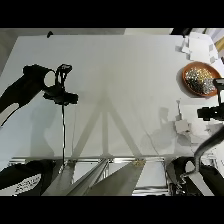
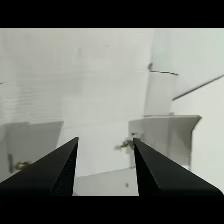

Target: Fold the box and place the chain.

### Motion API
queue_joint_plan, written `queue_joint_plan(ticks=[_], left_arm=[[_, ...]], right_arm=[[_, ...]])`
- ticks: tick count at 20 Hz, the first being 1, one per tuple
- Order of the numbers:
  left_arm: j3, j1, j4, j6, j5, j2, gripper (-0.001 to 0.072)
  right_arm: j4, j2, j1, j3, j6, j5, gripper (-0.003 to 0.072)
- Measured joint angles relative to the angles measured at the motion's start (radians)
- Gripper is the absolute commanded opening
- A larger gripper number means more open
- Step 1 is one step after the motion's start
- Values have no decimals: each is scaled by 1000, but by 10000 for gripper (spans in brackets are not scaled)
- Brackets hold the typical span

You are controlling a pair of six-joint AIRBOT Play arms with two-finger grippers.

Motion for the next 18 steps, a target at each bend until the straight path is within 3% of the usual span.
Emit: queue_joint_plan(ticks=[3,5,6,9,11,12,14,15,17,18], left_arm=[[0,0,0,0,0,0,9],[0,0,0,0,0,0,9],[0,0,0,0,0,0,9],[0,0,0,0,0,0,9],[0,0,0,0,0,0,9],[0,0,0,0,0,0,9],[0,0,0,0,0,0,9],[0,0,0,0,0,0,9],[0,0,0,0,0,0,9],[0,0,0,0,0,0,9]], right_arm=[[-110,-1,-1,1,27,-5,446],[-163,-10,-13,2,36,-10,610],[-182,-21,-26,2,37,-11,644],[-211,-77,-79,2,39,-18,642],[-221,-124,-103,2,24,-21,623],[-229,-149,-111,2,20,-22,551],[-248,-196,-121,2,21,-29,481],[-261,-219,-124,2,24,-31,402],[-284,-256,-127,2,50,-31,379],[-298,-270,-128,2,63,-23,309]])
